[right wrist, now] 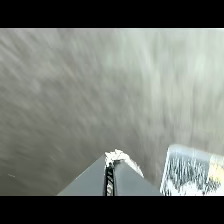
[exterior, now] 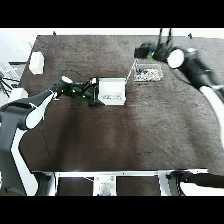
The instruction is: Fold the box and place the chain.
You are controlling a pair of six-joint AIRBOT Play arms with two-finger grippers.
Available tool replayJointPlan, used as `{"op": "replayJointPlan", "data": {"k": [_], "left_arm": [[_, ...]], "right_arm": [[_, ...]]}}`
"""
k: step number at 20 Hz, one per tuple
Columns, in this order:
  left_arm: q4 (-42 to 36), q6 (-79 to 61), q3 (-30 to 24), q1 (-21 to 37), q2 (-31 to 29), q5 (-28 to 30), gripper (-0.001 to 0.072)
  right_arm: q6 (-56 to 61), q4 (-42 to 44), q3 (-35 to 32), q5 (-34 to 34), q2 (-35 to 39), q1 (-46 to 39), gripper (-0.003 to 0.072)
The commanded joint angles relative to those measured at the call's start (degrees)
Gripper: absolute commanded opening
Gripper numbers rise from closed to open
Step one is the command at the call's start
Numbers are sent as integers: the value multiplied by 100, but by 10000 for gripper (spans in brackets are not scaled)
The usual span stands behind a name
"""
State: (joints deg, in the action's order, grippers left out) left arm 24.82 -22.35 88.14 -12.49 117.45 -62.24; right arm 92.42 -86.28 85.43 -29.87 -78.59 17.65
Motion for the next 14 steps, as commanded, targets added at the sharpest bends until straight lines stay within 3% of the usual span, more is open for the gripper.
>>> {"op": "replayJointPlan", "data": {"k": [1,5,14], "left_arm": [[4,0,4,4,-2,2,290],[4,0,4,4,-2,2,290],[4,0,4,4,-2,0,290]], "right_arm": [[57,-654,4,-238,1202,444,6],[79,-660,4,-560,1613,953,6],[925,-791,-50,-702,1471,2140,6]]}}
